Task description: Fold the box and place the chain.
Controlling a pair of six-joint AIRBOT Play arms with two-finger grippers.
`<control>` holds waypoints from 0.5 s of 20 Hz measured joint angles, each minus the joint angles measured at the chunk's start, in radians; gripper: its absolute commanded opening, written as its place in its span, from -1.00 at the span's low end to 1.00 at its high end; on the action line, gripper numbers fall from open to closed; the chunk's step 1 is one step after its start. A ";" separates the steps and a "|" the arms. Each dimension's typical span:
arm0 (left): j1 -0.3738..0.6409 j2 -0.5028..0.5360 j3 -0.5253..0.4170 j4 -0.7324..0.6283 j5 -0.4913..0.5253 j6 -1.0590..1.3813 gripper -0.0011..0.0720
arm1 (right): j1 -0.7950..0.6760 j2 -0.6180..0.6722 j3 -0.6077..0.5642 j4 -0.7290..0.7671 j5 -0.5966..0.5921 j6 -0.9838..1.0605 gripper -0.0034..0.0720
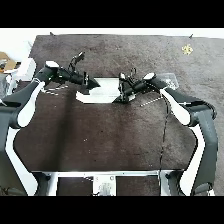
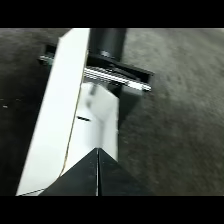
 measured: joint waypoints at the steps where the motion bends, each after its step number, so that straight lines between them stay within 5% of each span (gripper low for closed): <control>1: 0.000 0.000 0.000 -0.002 0.035 -0.013 -0.95 | 0.000 0.000 0.000 0.000 0.000 0.000 0.25; 10: -0.003 -0.005 -0.008 0.073 0.292 -0.082 -0.95 | 0.000 0.000 0.000 0.000 0.000 0.000 0.25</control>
